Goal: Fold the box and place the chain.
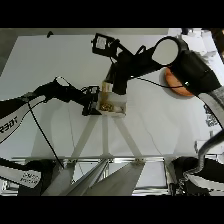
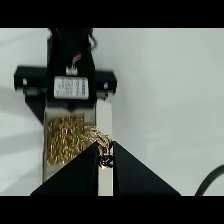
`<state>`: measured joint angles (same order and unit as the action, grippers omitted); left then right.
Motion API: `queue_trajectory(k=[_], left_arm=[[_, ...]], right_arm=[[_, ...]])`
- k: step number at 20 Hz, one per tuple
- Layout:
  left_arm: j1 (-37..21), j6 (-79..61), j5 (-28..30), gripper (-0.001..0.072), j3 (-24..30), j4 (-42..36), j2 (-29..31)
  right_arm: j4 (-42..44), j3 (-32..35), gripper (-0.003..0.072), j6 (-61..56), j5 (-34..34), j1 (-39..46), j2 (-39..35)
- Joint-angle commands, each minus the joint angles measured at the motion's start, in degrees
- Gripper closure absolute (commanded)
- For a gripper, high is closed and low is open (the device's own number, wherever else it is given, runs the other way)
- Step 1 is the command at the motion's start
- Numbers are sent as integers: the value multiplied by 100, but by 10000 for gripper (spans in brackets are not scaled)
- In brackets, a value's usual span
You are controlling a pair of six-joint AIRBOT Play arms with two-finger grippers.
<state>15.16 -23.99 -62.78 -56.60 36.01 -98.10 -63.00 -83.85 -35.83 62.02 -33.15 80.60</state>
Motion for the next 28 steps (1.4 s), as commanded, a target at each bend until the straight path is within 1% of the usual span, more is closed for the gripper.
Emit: queue_trajectory(k=[1, 3, 5, 6, 7, 8, 12, 15, 17, 18, 19, 20, 21, 25, 28], left_arm=[[-4, -2, 0, 633, -2, 2, 2], [-4, -2, 0, 633, -2, 2, 2], [-4, -2, 0, 633, -2, 2, 2], [-4, -2, 0, 633, -2, 2, 2], [-4, -2, 2, 633, -2, 2, 2], [-4, -2, 0, 633, -2, 2, 2], [-4, -2, 0, 633, -2, 2, 2], [-4, -2, 0, 633, -2, 2, 2], [-4, -2, 0, 633, -2, 2, 2], [-4, -2, 0, 633, -2, 2, 2], [-4, -2, 2, 633, -2, 2, 2], [-4, -2, 0, 633, -2, 2, 2], [-4, -2, 0, 633, -2, 2, 4], [-4, -2, 2, 633, -2, 2, 2], [-4, -2, 2, 633, -2, 2, 2]], right_arm=[[-413, 37, 679, -297, 402, 0, 317], [-400, 72, 679, -297, 485, 0, 507], [-378, 260, 671, -297, 485, 0, 592], [-380, 345, 565, -297, 516, -15, 610], [-380, 380, 342, -295, 531, -24, 614], [-348, 378, 153, -295, 501, -22, 605], [-28, 232, 154, -306, 179, 240, 573], [487, 66, 173, -345, -310, 590, 575], [890, 66, 341, -592, -667, 804, 651], [1091, 66, 347, -785, -678, 918, 763], [1290, 66, 342, -953, -573, 1034, 929], [1521, 66, 318, -1036, -376, 1145, 1156], [1788, 66, 271, -1040, -138, 1222, 1401], [2802, 66, 271, -608, 935, 1261, 2090], [2761, 74, 271, -391, 1263, 1176, 2135]])
